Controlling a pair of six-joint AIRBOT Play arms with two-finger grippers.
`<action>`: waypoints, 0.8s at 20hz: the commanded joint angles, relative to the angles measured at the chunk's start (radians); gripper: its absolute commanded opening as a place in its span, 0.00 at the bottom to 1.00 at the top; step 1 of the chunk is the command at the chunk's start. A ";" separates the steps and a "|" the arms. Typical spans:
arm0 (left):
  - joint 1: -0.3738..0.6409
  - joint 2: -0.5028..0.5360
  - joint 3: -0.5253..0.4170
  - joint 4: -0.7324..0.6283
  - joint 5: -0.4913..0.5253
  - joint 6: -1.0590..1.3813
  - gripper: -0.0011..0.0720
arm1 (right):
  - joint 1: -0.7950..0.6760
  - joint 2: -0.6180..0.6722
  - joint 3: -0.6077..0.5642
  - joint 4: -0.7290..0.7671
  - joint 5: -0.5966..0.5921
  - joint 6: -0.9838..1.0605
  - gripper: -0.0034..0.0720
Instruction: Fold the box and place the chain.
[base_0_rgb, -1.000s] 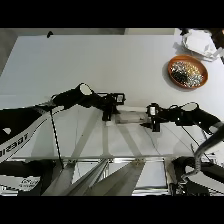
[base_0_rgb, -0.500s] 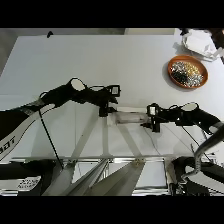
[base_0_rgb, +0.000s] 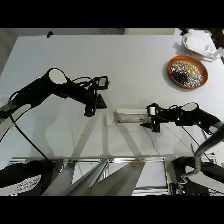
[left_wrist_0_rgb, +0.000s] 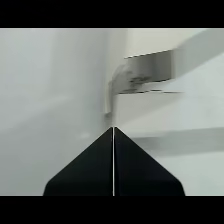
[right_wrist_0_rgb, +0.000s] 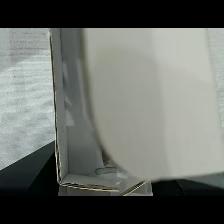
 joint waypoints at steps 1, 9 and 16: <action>-0.100 0.025 0.000 0.011 -0.126 -0.174 0.02 | 0.000 0.000 0.000 0.000 0.001 0.000 0.58; -0.407 -0.022 0.000 -0.086 0.702 -0.507 0.02 | 0.000 0.000 0.000 0.000 0.001 0.000 0.58; -0.385 -0.144 0.000 -0.098 0.866 -0.680 0.02 | 0.000 0.000 0.000 0.000 0.001 0.000 0.58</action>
